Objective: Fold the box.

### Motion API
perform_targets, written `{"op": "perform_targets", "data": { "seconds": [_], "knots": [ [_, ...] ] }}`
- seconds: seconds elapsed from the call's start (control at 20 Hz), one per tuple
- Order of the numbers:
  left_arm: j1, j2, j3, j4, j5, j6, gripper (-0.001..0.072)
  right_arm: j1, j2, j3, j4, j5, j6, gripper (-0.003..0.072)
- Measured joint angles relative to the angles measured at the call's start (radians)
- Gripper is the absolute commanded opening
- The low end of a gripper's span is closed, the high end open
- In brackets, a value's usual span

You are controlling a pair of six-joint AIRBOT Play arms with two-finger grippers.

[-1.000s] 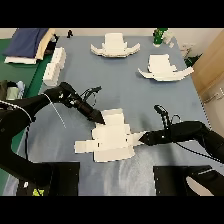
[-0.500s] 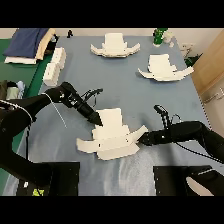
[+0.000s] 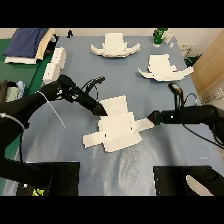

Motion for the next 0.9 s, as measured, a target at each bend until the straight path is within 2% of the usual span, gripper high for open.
{"op": "perform_targets", "data": {
  "seconds": [0.05, 0.1, 0.15, 0.2, 0.25, 0.5, 0.7, 0.9],
  "knots": [
    [-0.021, 0.034, -0.002, -0.001, 0.036, 0.026, 0.0010, -0.016, 0.000, 0.044, -0.013, -0.001, 0.029, 0.0351],
    [-0.047, 0.071, -0.010, 0.000, 0.077, 0.057, 0.0010, -0.030, 0.000, 0.080, -0.021, -0.005, 0.051, 0.0249],
    [-0.074, 0.107, -0.024, 0.003, 0.116, 0.093, 0.0010, -0.042, 0.000, 0.113, -0.027, -0.005, 0.074, 0.0208],
    [-0.105, 0.147, -0.047, 0.001, 0.165, 0.134, 0.0010, -0.048, 0.001, 0.135, -0.032, -0.006, 0.094, 0.0203],
    [-0.134, 0.185, -0.077, 0.002, 0.209, 0.176, 0.0010, -0.054, 0.001, 0.152, -0.036, -0.008, 0.111, 0.0137],
    [-0.261, 0.347, -0.286, -0.029, 0.448, 0.422, 0.0015, -0.064, 0.000, 0.171, -0.042, -0.026, 0.159, 0.0137],
    [-0.299, 0.346, -0.375, -0.040, 0.516, 0.495, 0.0015, -0.064, -0.001, 0.152, -0.031, -0.024, 0.170, 0.0137],
    [-0.309, 0.312, -0.399, -0.059, 0.552, 0.507, 0.0015, -0.049, -0.001, 0.133, -0.021, -0.015, 0.174, 0.0137]
  ]
}}
